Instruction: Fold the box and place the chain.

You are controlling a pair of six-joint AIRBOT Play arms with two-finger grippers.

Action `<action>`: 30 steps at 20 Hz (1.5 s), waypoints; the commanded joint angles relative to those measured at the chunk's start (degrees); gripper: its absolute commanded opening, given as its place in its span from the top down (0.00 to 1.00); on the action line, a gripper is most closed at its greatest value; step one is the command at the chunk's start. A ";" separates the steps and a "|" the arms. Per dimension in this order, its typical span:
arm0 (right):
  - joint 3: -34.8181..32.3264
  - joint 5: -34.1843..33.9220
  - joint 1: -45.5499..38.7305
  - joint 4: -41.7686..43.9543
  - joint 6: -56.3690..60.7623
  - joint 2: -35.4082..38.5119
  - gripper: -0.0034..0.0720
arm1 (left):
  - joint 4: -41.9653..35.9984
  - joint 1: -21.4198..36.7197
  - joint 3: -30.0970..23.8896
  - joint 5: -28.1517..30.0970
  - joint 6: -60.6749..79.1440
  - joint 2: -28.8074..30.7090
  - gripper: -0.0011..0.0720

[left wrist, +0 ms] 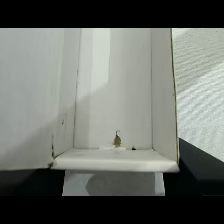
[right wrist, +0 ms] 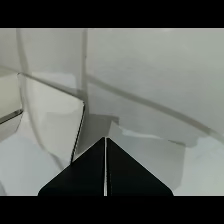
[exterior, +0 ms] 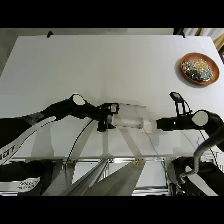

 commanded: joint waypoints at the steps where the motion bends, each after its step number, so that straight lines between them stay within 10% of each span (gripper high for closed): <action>1: -0.04 -0.13 1.95 4.90 -4.39 -1.90 0.94 | 0.00 -0.02 -0.02 0.00 0.00 -0.02 0.61; 30: -0.63 -2.47 1.20 3.67 -3.17 -4.57 0.94 | 0.00 -0.02 -0.02 0.00 0.00 -0.02 0.61</action>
